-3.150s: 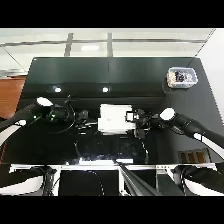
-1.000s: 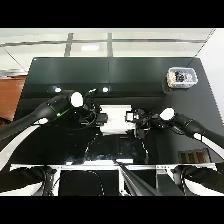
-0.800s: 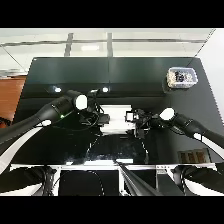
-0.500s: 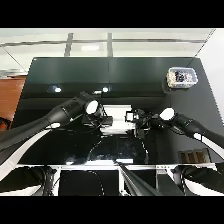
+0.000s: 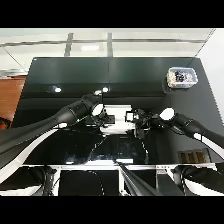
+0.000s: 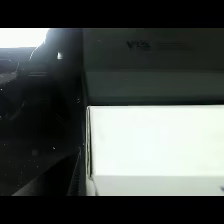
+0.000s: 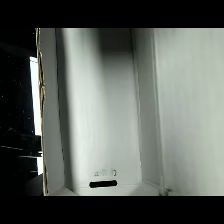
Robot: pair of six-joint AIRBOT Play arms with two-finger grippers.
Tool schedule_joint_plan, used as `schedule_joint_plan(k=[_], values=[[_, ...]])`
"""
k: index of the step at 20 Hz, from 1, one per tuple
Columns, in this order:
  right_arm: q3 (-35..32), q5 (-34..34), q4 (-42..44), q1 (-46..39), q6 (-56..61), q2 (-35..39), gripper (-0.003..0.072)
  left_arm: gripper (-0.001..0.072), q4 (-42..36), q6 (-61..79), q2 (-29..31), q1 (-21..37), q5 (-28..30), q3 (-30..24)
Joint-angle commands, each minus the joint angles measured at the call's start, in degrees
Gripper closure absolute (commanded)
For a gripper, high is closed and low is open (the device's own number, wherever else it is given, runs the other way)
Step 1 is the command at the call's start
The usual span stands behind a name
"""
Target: Fold the box and place the chain.
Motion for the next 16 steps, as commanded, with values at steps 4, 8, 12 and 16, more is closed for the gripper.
schedule_joint_plan(k=[4,8,12,16], values=[[0.0,0.0,0.0,0.02,0.02,-0.02,0.038,0.0631,-0.13,-0.5,-0.72,0.42,-0.7,0.09],[0.0,0.0,0.0,0.02,0.02,-0.02,0.038,0.0672,-0.07,-0.5,-0.72,0.42,-0.02,0.09],[0.0,0.0,0.0,0.02,0.02,-0.02,0.038,0.0442,-0.04,-0.46,-0.72,0.44,0.11,0.2],[0.0,0.02,0.02,0.02,0.02,-0.02,0.038,0.0686,0.11,-0.26,-0.72,0.44,0.39,0.2]])
